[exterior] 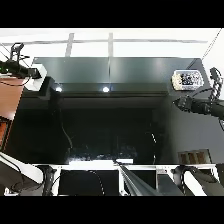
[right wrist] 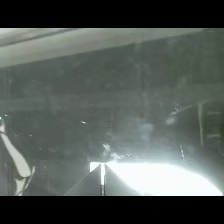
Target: Fold the box and place the chain.
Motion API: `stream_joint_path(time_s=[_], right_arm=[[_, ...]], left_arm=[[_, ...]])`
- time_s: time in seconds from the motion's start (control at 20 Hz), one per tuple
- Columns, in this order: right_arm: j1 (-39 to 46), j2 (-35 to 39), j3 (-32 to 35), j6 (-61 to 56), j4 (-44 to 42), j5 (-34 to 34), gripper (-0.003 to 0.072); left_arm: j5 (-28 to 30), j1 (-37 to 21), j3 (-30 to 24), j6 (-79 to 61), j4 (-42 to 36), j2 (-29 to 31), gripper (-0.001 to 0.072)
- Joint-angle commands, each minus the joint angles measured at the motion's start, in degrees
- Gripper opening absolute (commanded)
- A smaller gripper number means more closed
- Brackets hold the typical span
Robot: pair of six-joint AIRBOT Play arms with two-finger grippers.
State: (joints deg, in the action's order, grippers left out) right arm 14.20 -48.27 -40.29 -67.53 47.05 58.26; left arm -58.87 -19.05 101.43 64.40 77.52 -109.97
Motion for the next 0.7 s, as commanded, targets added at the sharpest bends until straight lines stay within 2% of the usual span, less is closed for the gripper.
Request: stream_joint_path(time_s=[0.0,0.05,0.1,0.2,0.3,0.4,0.45,0.5,0.55,0.6,0.65], right_arm=[[-2.2,0.0,0.0,0.0,-0.5,-2.5,0.0017],[-2.7,-0.1,0.0,0.0,-0.5,-3.0,0.0017],[-3.1,-0.1,0.0,0.0,-0.5,-3.3,0.0018],[-3.2,-0.1,0.0,0.0,-0.3,-3.6,0.0017],[-3.2,-0.1,0.0,0.0,-0.1,-7.2,0.0018],[-3.2,-0.1,0.0,0.2,-0.2,-10.2,0.0017],[-3.2,-0.1,0.0,1.1,0.1,-10.4,0.0017],[-3.2,-0.1,0.0,3.0,0.6,-9.6,0.0018],[-3.2,-0.1,0.0,5.3,1.8,-8.2,0.0017],[-3.2,-0.1,0.0,6.8,4.3,-6.3,0.0018],[-3.2,-0.1,0.0,6.9,7.8,-4.2,0.0017]], left_arm=[[-0.5,0.1,8.8,0.7,-1.6,-7.6,0.0298],[0.5,0.2,9.1,0.7,-1.5,-7.8,0.0448],[1.0,0.2,9.4,1.8,-1.5,-7.7,0.0716],[-2.8,0.4,12.8,4.1,-1.6,-6.6,0.0720],[-10.2,0.7,16.5,5.1,-2.1,-4.5,0.0719],[-18.0,1.2,17.4,9.9,-1.0,-0.8,0.0711],[-22.0,1.2,17.2,13.2,-1.0,1.2,0.0623],[-27.2,1.2,17.0,16.4,-0.8,3.1,0.0358],[-31.8,1.4,16.0,17.2,-1.5,5.3,0.0029],[-33.8,2.2,13.5,16.5,-2.7,8.7,0.0024],[-33.0,3.8,9.6,15.4,-3.2,13.4,0.0023]])
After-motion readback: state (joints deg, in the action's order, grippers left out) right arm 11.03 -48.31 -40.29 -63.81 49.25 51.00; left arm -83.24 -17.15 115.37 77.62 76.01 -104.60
